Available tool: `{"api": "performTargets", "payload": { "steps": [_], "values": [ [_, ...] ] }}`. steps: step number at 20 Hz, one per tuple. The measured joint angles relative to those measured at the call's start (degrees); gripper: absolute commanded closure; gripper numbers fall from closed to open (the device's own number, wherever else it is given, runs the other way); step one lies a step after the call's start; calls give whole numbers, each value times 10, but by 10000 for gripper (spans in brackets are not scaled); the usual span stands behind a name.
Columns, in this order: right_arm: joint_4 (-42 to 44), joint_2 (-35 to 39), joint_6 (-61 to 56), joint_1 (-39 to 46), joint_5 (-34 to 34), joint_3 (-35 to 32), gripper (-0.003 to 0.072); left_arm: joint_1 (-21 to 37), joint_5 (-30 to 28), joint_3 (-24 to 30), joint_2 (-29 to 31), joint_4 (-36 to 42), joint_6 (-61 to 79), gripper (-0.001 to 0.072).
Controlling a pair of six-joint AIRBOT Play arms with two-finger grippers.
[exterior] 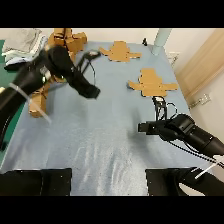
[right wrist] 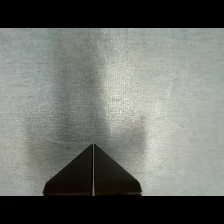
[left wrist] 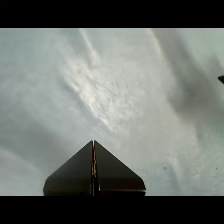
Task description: Fold the box.
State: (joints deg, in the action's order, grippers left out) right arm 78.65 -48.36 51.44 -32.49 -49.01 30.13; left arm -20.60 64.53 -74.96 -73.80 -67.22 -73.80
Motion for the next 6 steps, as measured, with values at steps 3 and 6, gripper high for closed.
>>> {"api": "performTargets", "payload": {
  "steps": [3,6],
  "values": [
    [0,0,0,0,0,0,680,-43,-62,112,61,-5,-29,697],
    [0,0,0,0,0,0,680,-70,-84,170,87,-5,-45,697]
  ]
}}
